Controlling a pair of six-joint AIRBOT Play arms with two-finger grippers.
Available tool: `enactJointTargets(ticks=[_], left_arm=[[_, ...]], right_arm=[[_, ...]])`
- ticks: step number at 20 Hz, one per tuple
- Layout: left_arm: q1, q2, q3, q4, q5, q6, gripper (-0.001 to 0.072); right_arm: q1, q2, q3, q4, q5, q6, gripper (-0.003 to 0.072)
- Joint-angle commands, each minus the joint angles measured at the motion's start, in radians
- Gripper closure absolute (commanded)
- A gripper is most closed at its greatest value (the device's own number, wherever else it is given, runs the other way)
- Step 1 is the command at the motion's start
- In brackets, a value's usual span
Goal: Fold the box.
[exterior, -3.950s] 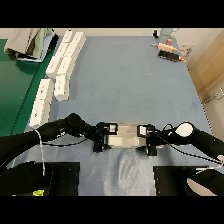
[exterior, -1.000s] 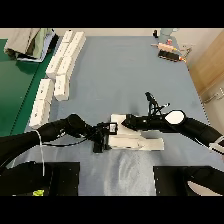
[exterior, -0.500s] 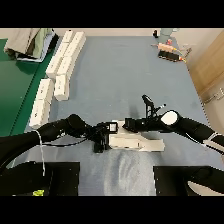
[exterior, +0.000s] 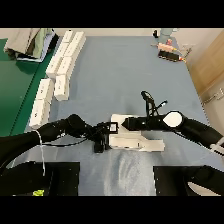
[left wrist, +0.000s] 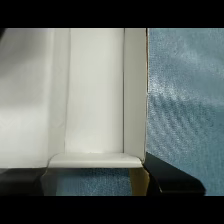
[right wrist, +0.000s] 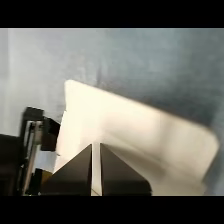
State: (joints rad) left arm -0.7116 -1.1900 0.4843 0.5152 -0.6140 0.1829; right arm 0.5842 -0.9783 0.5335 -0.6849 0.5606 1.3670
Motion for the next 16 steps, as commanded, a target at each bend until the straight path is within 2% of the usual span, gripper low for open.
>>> enactJointTargets(ticks=[1, 4, 6, 7, 8, 9, 10, 12, 14, 16], left_arm=[[0.001, 0.000, 0.001, 0.000, 0.002, 0.000, 0.0198], [0.001, 0.000, 0.001, 0.000, 0.002, 0.000, 0.0198], [0.001, 0.000, 0.001, 0.000, 0.002, 0.000, 0.0198], [0.001, 0.000, 0.001, 0.000, 0.002, 0.000, 0.0198], [0.001, 0.000, 0.001, 0.000, 0.002, 0.000, 0.0199], [0.001, 0.000, 0.001, 0.000, 0.002, 0.000, 0.0198], [0.001, 0.000, 0.001, 0.000, 0.002, 0.000, 0.0198], [0.001, 0.000, 0.001, 0.000, 0.002, 0.000, 0.0198], [0.001, 0.000, 0.001, 0.000, 0.002, 0.000, 0.0198], [0.001, 0.000, 0.001, 0.000, 0.002, 0.000, 0.0198]], right_arm=[[0.001, 0.148, 0.008, -0.117, 0.034, -0.006, 0.0611], [0.002, 0.293, 0.008, -0.263, 0.181, -0.009, 0.0605], [0.007, 0.360, 0.007, -0.324, 0.355, -0.124, 0.0591], [0.010, 0.382, 0.007, -0.324, 0.456, -0.205, 0.0560], [0.010, 0.391, 0.007, -0.327, 0.536, -0.255, 0.0359], [0.010, 0.394, 0.007, -0.348, 0.612, -0.303, 0.0246], [0.010, 0.394, 0.007, -0.385, 0.667, -0.334, 0.0202], [0.010, 0.394, 0.006, -0.519, 0.726, -0.346, 0.0102], [0.010, 0.394, -0.003, -0.579, 0.711, -0.448, 0.0102], [0.010, 0.394, -0.042, -0.640, 0.642, -0.600, 0.0102]])
